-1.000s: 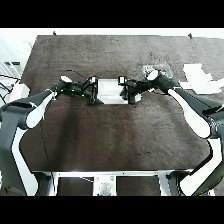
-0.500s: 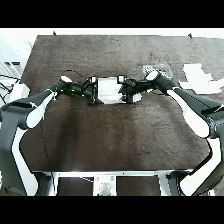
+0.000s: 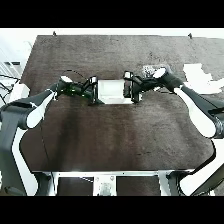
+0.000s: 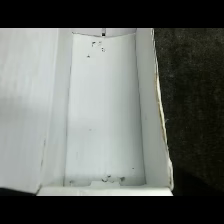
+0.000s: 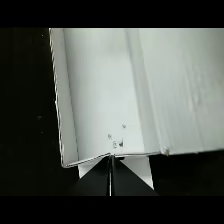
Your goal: Fold the box and place the chain.
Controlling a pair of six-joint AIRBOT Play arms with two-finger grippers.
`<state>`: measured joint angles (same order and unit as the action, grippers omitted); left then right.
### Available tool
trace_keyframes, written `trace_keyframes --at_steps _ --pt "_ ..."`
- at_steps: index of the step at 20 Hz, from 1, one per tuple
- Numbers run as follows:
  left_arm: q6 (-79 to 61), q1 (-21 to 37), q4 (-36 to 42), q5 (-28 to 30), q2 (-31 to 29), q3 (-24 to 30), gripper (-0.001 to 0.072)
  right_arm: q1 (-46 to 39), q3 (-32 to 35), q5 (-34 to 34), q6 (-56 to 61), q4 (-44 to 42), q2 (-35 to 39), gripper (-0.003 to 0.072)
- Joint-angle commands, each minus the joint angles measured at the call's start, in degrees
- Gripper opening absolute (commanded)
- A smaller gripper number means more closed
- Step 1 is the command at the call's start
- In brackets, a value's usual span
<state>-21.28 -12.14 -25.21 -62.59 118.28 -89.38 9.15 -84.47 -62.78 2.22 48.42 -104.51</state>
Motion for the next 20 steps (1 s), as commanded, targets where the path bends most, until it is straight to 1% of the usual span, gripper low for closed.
trace_keyframes --at_steps 1,3,5,9,13,15,18,20 --pt "-0.02 0.04 -0.04 0.02 0.00 -0.02 0.0279 -1.84 -0.04 -3.32 3.72 0.04 3.63 0.0005" --pt "-0.02 0.04 -0.04 0.04 0.00 -0.02 0.0278 -2.69 -0.07 -3.28 7.65 0.02 6.38 0.0004" --pt "-0.02 0.04 -0.04 0.04 0.00 -0.02 0.0278 -4.66 -0.07 -3.26 14.75 0.07 8.07 0.0004" --pt "-0.02 0.04 -0.04 0.04 0.00 -0.02 0.0278 -11.87 0.24 -3.28 29.70 0.00 8.44 0.0004" --pt "-0.02 0.04 -0.04 0.04 0.00 -0.02 0.0279 -17.03 2.47 -3.10 38.99 -0.61 8.41 0.0003" --pt "-0.02 0.04 -0.04 0.07 0.00 -0.02 0.0278 -17.86 5.49 -0.70 42.66 -0.59 8.37 0.0003" --pt "-0.02 0.04 -0.04 0.02 0.00 -0.02 0.0279 -17.75 10.47 6.05 45.86 -0.59 8.35 0.0003" --pt "-0.02 0.04 -0.04 0.02 0.00 0.00 0.0279 -17.73 13.35 7.98 46.47 -0.74 8.33 0.0003"
